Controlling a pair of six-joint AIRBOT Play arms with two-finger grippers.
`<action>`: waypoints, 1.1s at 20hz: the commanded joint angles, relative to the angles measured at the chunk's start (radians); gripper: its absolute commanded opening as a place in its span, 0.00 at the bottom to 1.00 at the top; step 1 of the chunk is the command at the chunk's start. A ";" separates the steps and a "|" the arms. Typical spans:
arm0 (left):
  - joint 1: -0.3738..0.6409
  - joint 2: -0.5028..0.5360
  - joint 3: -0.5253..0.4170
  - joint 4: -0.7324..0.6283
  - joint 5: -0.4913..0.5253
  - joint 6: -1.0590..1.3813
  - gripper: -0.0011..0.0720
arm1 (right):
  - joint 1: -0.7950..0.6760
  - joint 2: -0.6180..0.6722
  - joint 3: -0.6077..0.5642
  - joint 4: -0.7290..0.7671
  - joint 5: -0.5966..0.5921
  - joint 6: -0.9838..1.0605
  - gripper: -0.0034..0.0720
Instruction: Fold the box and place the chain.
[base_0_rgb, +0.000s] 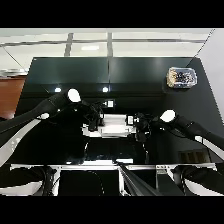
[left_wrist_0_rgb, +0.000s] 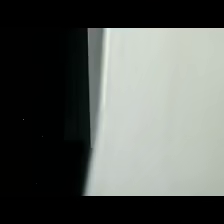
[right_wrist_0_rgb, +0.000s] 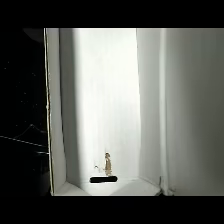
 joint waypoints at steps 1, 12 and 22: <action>0.004 0.003 0.023 0.003 -0.013 -0.001 0.69 | 0.001 -0.001 0.001 0.001 0.003 0.000 0.22; 0.119 0.106 0.169 0.348 -0.398 -0.537 0.05 | 0.001 -0.001 0.001 0.003 0.003 0.000 0.22; 0.116 0.464 -0.377 -0.535 0.085 -0.364 0.05 | 0.001 -0.001 0.001 0.003 0.003 0.000 0.22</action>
